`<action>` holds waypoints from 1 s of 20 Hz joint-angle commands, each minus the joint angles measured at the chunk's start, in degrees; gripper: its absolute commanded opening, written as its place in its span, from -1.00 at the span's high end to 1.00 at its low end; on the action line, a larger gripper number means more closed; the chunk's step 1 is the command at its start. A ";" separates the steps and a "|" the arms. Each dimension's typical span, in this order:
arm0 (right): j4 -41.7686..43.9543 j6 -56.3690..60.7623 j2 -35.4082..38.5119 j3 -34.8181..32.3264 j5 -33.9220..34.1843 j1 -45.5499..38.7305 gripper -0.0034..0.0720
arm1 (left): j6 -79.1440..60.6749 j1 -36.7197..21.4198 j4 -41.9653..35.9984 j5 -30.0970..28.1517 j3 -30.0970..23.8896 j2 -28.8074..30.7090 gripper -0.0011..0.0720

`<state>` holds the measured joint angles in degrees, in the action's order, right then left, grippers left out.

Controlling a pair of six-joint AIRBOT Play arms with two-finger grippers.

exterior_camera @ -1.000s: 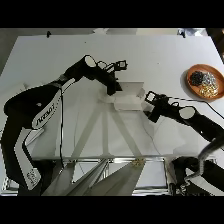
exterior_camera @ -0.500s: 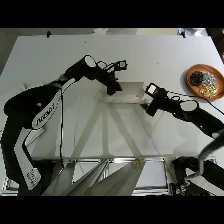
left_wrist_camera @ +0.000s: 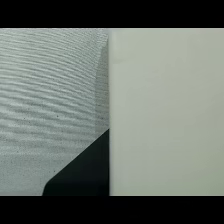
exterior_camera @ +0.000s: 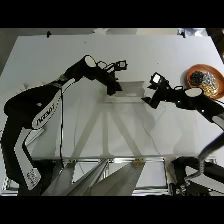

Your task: Fold the box and place the chain.

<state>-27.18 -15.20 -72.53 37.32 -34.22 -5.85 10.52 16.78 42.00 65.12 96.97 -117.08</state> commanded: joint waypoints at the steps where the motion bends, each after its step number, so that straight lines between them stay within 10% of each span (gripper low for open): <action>1: 0.04 -4.22 -3.52 3.23 -5.01 -1.42 -0.93 | -0.04 0.02 0.02 0.02 0.00 -0.04 0.93; 20: -2.64 -6.32 -16.79 12.44 -17.94 -2.91 -0.93 | -0.04 0.02 0.02 0.02 0.00 -0.04 0.93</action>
